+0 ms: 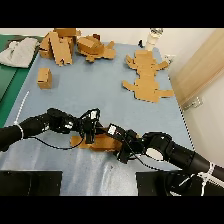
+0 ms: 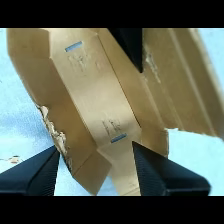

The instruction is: Fold the box.

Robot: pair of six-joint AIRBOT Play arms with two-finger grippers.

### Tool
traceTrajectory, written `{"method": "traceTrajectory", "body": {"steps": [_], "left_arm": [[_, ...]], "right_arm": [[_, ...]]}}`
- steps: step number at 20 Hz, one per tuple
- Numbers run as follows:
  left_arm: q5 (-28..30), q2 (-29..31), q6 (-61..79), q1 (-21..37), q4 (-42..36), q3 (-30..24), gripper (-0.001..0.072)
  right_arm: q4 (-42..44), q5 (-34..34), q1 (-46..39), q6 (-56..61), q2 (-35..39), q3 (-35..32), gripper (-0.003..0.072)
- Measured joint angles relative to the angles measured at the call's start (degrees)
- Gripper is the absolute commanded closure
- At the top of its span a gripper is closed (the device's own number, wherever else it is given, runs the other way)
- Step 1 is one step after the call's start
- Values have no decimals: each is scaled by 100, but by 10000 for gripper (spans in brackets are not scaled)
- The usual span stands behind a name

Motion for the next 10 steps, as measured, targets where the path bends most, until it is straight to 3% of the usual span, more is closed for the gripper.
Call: {"method": "traceTrajectory", "body": {"steps": [10], "left_arm": [[-2,0,-2,0,0,0,695]], "right_arm": [[-671,107,0,-450,0,168,-18]]}}
